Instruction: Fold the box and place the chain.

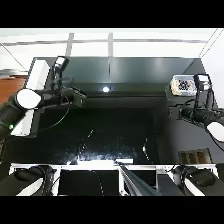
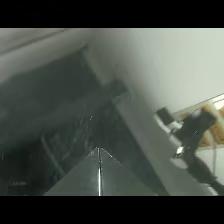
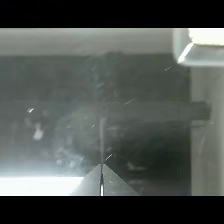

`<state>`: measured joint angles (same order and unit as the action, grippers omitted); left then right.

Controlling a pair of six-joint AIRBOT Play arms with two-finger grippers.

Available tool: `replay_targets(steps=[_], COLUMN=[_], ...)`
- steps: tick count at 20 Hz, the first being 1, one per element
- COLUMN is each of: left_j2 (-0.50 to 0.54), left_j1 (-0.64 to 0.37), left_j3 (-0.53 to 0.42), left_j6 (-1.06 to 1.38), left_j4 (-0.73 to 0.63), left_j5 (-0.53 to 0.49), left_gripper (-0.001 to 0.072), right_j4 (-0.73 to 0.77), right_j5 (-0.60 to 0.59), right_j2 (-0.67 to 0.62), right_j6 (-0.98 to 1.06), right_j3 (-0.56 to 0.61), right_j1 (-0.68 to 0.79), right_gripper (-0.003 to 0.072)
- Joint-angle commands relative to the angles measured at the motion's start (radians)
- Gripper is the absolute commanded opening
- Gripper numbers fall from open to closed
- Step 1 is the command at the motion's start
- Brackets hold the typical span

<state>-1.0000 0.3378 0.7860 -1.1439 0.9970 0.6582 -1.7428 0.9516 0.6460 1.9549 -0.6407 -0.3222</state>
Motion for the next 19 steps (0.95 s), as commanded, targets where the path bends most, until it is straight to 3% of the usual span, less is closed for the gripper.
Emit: replay_targets(steps=[1,5,19], left_j2=[0.073,0.182,0.173], left_j1=[0.000,-0.047,-0.045], left_j3=[-0.062,-0.095,-0.101], left_j6=[-0.111,-0.122,-0.123], left_j4=[0.107,0.154,0.173], left_j5=[-0.034,-0.030,-0.031], left_gripper=[0.0024,0.0025,0.0027], right_j4=[-0.108,-0.108,-0.108], right_j5=[-0.017,-0.017,-0.017], right_j2=[0.001,0.001,0.001], right_j6=[0.093,0.093,0.092], right_j3=[0.001,0.001,0.001], right_j1=[-0.029,-0.029,-0.029], right_gripper=[0.0017,0.0017,0.0017])
